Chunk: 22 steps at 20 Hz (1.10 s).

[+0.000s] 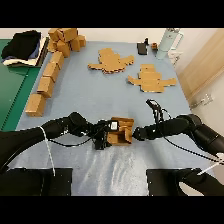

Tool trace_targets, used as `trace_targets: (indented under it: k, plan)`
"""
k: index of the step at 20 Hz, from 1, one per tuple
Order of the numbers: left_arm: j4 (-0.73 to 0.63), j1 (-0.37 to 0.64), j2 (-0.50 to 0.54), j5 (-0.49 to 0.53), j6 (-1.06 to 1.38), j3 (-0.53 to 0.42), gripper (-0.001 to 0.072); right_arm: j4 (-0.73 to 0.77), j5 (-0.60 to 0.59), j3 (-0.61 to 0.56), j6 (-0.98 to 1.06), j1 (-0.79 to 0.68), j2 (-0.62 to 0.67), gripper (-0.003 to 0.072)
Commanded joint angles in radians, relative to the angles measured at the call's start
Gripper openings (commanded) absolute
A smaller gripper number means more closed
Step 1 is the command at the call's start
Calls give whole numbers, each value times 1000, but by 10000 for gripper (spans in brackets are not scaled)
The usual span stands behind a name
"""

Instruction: Fold the box.

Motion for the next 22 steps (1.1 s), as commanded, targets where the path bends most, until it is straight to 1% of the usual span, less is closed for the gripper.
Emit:
trace_targets:
  k: [1,2,4,7,8,9,12,14,15,16,19,22]
  plan:
    - [0,0,0,0,0,1,615,-24,-20,8,33,1,0,367]
    - [0,0,0,0,0,1,616,-49,-31,8,55,1,0,341]
    - [0,0,0,0,0,1,616,-65,-51,8,68,1,0,342]
    - [0,0,0,0,0,1,615,-21,-82,14,65,2,0,350]
    - [0,0,0,0,0,1,616,-13,-93,21,65,3,0,383]
    - [0,0,0,-1,0,1,615,-7,-105,29,66,3,0,391]
    - [0,0,0,0,0,1,615,-4,-129,66,66,2,0,392]
    - [0,0,0,0,0,1,615,8,-126,76,66,3,-1,404]
    - [0,0,0,0,0,1,615,13,-127,76,67,3,-3,506]
    - [0,0,0,0,0,1,616,14,-122,76,67,3,-8,534]
    - [0,0,0,0,0,1,615,17,-111,76,78,10,-52,528]
    - [0,0,0,0,0,1,615,16,-36,79,110,90,-113,516]
